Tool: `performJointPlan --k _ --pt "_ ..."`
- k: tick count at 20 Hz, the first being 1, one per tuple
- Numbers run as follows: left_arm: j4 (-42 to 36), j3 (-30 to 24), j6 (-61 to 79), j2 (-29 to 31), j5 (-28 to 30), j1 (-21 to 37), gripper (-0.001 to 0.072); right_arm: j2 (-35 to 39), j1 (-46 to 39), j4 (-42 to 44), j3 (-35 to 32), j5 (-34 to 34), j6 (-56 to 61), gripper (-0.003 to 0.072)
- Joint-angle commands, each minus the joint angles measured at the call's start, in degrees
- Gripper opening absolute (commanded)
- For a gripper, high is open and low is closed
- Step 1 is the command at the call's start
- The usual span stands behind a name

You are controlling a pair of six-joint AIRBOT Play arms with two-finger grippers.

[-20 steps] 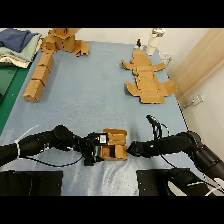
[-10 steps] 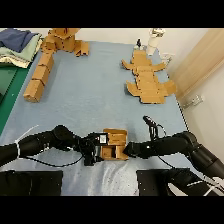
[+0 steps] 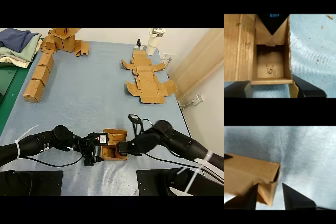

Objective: Fold the box.

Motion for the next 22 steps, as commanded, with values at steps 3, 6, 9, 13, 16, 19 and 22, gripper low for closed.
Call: performJointPlan --k 3,6,9,13,16,19,22 --pt "0.02 0.07 0.02 0.04 0.00 0.04 0.0459 -11.23 8.11 -8.98 9.73 -9.40 13.20 0.0440" --pt "0.02 0.04 0.02 0.04 0.00 0.04 0.0459 -15.58 10.38 -9.77 12.52 -11.39 17.29 0.0438" --pt "0.02 0.07 0.02 0.04 0.00 0.04 0.0459 -18.47 10.95 -9.62 13.40 -11.41 19.37 0.0299" --pt "0.02 0.04 0.02 0.04 0.00 0.04 0.0459 -18.82 10.95 -10.05 13.40 -11.39 21.24 0.0015" --pt "0.02 0.07 0.02 0.04 0.00 0.04 0.0459 -18.80 11.02 -10.19 13.44 -11.32 21.22 0.0003" --pt "0.02 0.07 0.00 0.04 0.00 0.04 0.0459 -18.16 11.28 -11.23 14.29 -12.70 21.20 0.0159" --pt "0.00 0.04 0.00 0.04 0.00 0.04 0.0459 -15.74 11.28 -11.63 15.08 -17.84 21.24 0.0365"
